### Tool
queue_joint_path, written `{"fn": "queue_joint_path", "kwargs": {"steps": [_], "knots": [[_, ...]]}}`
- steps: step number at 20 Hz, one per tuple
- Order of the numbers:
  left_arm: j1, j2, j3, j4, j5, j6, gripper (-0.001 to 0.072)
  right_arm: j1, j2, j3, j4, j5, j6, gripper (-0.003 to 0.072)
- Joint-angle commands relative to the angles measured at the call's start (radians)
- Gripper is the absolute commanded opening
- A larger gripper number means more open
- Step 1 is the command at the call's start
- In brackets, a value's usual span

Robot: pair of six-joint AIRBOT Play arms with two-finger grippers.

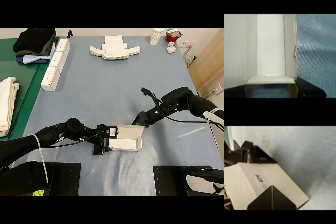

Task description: Fold the box.

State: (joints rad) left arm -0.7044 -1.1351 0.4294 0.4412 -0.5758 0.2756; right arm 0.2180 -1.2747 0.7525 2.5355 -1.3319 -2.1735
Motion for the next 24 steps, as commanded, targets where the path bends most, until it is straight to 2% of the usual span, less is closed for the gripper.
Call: {"fn": "queue_joint_path", "kwargs": {"steps": [1, 6, 11, 15, 20, 21, 22, 24], "knots": [[0.000, 0.000, 0.001, 0.000, 0.000, 0.000, 0.0530, 0.102, 0.109, -0.049, -0.073, 0.119, -0.067, 0.0003], [0.000, 0.000, 0.001, 0.000, 0.000, 0.000, 0.0530, 0.266, 0.299, -0.165, -0.108, 0.341, -0.106, 0.0003], [0.000, 0.000, 0.001, 0.000, 0.000, 0.000, 0.0530, 0.427, 0.403, -0.291, -0.127, 0.529, -0.105, 0.0003], [0.000, 0.000, 0.001, 0.000, 0.000, 0.000, 0.0530, 0.463, 0.411, -0.299, -0.177, 0.577, -0.106, 0.0004], [0.000, 0.000, 0.001, 0.000, 0.000, 0.000, 0.0530, 0.463, 0.473, -0.283, -0.209, 0.557, -0.150, 0.0022], [0.000, 0.000, 0.001, 0.000, 0.000, 0.000, 0.0530, 0.464, 0.492, -0.272, -0.235, 0.548, -0.159, 0.0081], [0.000, 0.000, 0.001, 0.000, 0.000, 0.000, 0.0530, 0.464, 0.510, -0.261, -0.253, 0.532, -0.202, 0.0182], [0.000, 0.000, 0.001, 0.000, 0.000, 0.000, 0.0530, 0.464, 0.537, -0.256, -0.255, 0.519, -0.309, 0.0444]]}}
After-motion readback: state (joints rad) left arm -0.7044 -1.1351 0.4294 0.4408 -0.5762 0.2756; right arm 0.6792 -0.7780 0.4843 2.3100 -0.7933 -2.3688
